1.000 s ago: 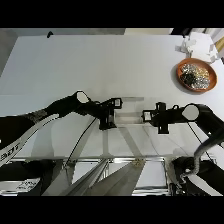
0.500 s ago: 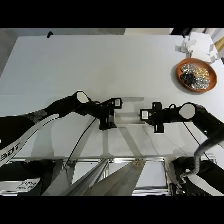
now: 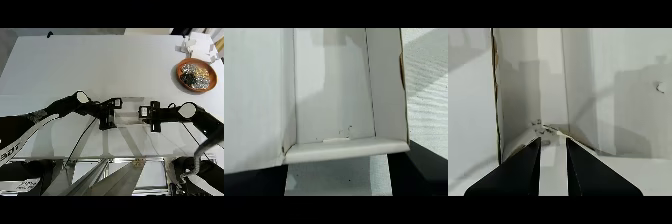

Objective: Fold the box and place the chain.

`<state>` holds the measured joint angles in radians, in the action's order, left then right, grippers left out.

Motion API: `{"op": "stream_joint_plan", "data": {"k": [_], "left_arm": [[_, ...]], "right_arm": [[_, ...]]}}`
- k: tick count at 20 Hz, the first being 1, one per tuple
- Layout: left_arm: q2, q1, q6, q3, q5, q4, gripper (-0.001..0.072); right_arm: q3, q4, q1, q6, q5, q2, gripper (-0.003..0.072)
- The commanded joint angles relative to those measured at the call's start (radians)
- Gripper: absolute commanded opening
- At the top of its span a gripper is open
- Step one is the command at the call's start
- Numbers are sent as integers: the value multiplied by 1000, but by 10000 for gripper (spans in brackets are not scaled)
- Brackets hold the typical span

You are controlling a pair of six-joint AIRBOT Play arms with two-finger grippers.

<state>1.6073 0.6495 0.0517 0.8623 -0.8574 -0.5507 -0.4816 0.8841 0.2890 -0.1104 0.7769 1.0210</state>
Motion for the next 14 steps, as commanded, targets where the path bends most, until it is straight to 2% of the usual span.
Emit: {"op": "stream_joint_plan", "data": {"k": [1,2,6,9,14], "left_arm": [[0,0,0,0,34,0,203],[0,0,0,0,34,0,203],[0,0,0,0,34,0,203],[0,0,0,0,34,0,203],[0,0,0,0,34,0,203]], "right_arm": [[4,-29,31,-4,-23,19,217],[4,-32,39,-4,-36,26,239],[4,-32,43,-4,-38,44,241],[4,-32,43,-3,-37,44,368],[5,-14,28,38,-23,21,364]]}}
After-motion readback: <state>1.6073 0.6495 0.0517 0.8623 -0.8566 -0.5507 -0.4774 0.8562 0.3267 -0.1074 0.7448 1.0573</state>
